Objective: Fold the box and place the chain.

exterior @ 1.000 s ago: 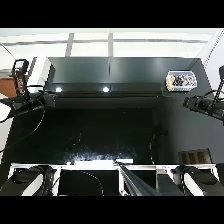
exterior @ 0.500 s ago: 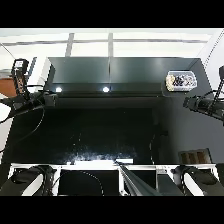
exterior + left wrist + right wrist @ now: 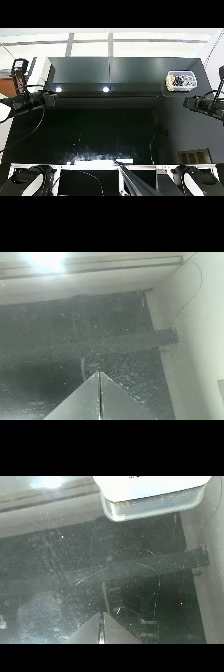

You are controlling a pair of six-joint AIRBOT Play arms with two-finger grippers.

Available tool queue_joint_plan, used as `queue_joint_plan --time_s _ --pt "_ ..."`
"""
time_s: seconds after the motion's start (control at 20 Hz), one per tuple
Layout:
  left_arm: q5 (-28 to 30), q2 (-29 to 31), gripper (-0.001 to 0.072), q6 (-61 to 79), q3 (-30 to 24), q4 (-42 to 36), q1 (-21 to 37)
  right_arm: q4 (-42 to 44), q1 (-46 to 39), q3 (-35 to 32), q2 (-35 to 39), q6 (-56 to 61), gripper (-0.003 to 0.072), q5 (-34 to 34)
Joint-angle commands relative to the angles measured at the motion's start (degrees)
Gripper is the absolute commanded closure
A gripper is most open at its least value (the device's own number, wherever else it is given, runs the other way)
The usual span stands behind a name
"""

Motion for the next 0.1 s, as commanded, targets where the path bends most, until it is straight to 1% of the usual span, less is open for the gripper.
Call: queue_joint_plan --time_s 0.0,0.05 --pt "0.02 0.00 0.0682 0.00 -0.04 -0.02 -0.04 0.02 -0.02 -0.02 0.07 0.02 0.0645 0.00" --pt "0.02 0.00 0.0682 0.00 -0.04 -0.02 -0.04 0.02 -0.02 -0.02 0.07 0.02 0.0644 0.00"
